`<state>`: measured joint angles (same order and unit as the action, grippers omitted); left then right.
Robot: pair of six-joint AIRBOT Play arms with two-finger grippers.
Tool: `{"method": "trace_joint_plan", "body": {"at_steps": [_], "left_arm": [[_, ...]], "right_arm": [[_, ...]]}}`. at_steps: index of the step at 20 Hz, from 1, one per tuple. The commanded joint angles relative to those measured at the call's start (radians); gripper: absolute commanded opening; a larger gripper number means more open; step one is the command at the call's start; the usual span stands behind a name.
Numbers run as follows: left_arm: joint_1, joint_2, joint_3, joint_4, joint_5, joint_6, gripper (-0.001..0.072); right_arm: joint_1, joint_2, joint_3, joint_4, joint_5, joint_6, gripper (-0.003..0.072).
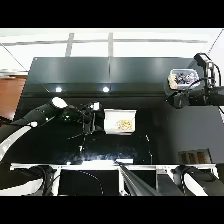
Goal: Fold the box and place the chain.
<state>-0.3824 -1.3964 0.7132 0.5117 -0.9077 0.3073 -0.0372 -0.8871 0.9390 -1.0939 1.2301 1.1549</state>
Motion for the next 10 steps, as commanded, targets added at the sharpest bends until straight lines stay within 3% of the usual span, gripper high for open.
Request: {"method": "trace_joint_plan", "body": {"at_steps": [1, 10], "left_arm": [[-0.016, -0.001, 0.002, 0.008, 0.009, -0.004, 0.0708], [-0.018, -0.001, 0.002, 0.006, 0.010, -0.038, 0.0709]], "right_arm": [[0.000, 0.000, 0.000, -0.001, -0.001, 0.000, 0.0442], [0.000, 0.000, 0.000, -0.001, -0.001, 0.000, 0.0442]]}}
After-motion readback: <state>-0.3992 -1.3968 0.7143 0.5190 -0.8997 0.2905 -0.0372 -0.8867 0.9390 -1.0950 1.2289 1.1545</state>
